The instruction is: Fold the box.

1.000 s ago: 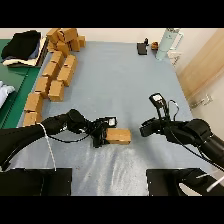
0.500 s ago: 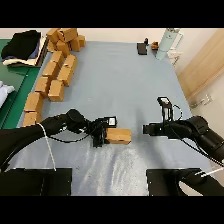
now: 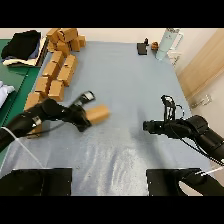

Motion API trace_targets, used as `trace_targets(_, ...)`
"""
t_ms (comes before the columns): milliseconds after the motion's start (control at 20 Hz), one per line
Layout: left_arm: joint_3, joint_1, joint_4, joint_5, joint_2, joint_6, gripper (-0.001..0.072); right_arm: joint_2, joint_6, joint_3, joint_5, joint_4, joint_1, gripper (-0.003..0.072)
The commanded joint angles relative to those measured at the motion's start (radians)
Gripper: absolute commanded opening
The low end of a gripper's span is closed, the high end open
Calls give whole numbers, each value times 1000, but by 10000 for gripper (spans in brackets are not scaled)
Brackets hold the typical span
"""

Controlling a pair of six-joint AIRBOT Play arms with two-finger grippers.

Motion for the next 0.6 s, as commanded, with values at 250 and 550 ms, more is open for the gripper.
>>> trace_targets(250,-40,423,205,-103,48,-464,464,0,10,1,72,-49,0,18)
trace_targets(550,-55,525,204,-39,48,-510,464,0,10,1,72,-70,0,18)
